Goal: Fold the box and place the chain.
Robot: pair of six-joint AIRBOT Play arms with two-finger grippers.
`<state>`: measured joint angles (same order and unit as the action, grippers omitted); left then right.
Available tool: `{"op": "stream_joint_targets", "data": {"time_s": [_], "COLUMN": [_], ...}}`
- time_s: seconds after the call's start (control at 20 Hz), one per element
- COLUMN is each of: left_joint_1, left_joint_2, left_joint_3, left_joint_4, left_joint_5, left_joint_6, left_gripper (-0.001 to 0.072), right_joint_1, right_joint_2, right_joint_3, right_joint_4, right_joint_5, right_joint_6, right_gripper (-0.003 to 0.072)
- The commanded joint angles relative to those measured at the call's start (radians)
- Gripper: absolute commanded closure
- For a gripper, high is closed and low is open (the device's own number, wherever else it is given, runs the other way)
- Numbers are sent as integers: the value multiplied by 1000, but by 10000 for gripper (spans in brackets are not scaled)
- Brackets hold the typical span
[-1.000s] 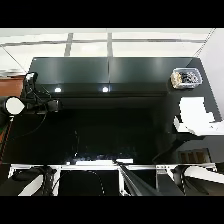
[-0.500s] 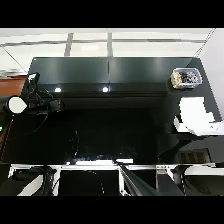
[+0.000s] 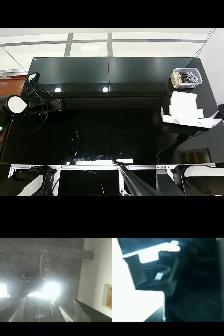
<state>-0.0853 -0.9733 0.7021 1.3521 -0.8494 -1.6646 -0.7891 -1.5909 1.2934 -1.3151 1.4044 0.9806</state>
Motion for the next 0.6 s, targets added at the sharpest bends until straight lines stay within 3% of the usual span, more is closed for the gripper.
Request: {"op": "stream_joint_targets", "data": {"time_s": [0.0, 0.15, 0.3, 0.45, 0.55], "left_joint_1": [0, 0, -1, -1, 0], "left_joint_2": [-1, -1, -2, -19, -37], "left_joint_3": [0, 0, 0, -1, -1], "left_joint_4": [-14, -35, -34, -35, -84], "left_joint_5": [-3, -8, -1, 5, 5], "left_joint_6": [0, 20, 23, 23, 63], "left_gripper": [4, 4, 4, 4, 4], "right_joint_1": [39, 87, 143, 247, 380], "right_joint_2": [39, 167, 344, 579, 726], "right_joint_3": [-11, -135, -363, -679, -879], "right_joint_4": [253, 430, 626, 906, 1044], "right_joint_5": [92, 66, -13, -203, -414], "right_joint_6": [-18, -82, -165, -286, -319], "right_gripper": [676, 675, 675, 675, 675]}}
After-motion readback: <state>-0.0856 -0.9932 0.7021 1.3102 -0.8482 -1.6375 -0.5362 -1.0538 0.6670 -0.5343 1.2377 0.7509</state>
